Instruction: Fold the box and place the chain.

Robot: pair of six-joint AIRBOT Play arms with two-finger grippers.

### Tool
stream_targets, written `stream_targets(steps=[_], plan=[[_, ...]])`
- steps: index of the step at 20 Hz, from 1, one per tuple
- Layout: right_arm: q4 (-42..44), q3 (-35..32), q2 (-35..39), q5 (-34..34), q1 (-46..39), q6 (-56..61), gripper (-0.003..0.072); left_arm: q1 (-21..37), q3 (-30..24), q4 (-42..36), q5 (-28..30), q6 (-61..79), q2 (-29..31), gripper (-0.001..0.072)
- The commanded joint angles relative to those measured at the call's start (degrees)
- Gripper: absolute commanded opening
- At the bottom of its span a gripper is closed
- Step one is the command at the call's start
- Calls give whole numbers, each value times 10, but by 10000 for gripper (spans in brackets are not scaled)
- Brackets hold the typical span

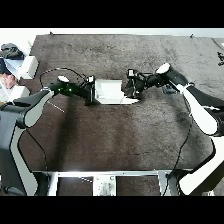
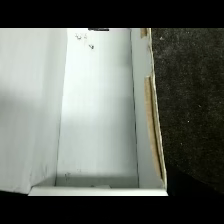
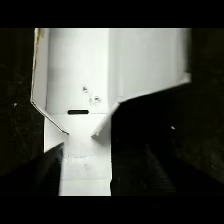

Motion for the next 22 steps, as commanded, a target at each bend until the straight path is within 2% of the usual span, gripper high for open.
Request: stream_targets(steps=[1,2,3,5,10,16,22], plan=[[35,0,33,36,0,68,219,0,0,1,-2,0,0,124],[68,0,34,47,4,68,70,0,0,1,-2,0,0,124],[108,0,33,53,12,68,-13,0,0,1,-2,0,0,124],[154,0,27,28,32,68,-13,0,0,1,-2,0,0,124],[155,-1,21,-110,53,68,-13,0,0,1,-2,0,0,124],[141,-1,-33,-175,53,68,-14,0,0,1,-2,0,0,123],[140,-1,-61,-178,53,65,-14,0,0,1,-2,0,0,124]])
